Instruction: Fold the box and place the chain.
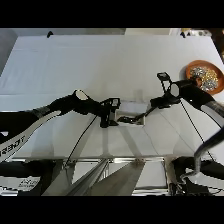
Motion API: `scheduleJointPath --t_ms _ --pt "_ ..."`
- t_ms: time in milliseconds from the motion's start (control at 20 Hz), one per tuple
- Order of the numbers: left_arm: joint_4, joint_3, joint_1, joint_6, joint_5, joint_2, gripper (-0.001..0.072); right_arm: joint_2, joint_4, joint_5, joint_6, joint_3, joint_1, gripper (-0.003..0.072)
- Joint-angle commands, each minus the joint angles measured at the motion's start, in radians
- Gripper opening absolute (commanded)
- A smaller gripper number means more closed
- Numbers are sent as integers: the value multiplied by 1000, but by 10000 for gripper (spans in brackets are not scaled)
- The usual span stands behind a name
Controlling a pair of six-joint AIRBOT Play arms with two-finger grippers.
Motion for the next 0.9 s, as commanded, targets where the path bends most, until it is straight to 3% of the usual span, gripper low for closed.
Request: scheduleJointPath --t_ms 0,200,500,700,850 --pt "0 1 0 0 0 1 211 -1 18 4 -6 -2 0 19" --pt "1 1 0 0 0 1 211 76 18 8 -31 -2 1 18" --pt "0 1 0 0 0 1 211 344 33 130 -111 -2 1 18" --pt "0 1 0 0 0 1 211 563 237 285 -269 -2 1 18" --pt "0 1 0 0 0 2 211 674 435 314 -329 -2 1 18"
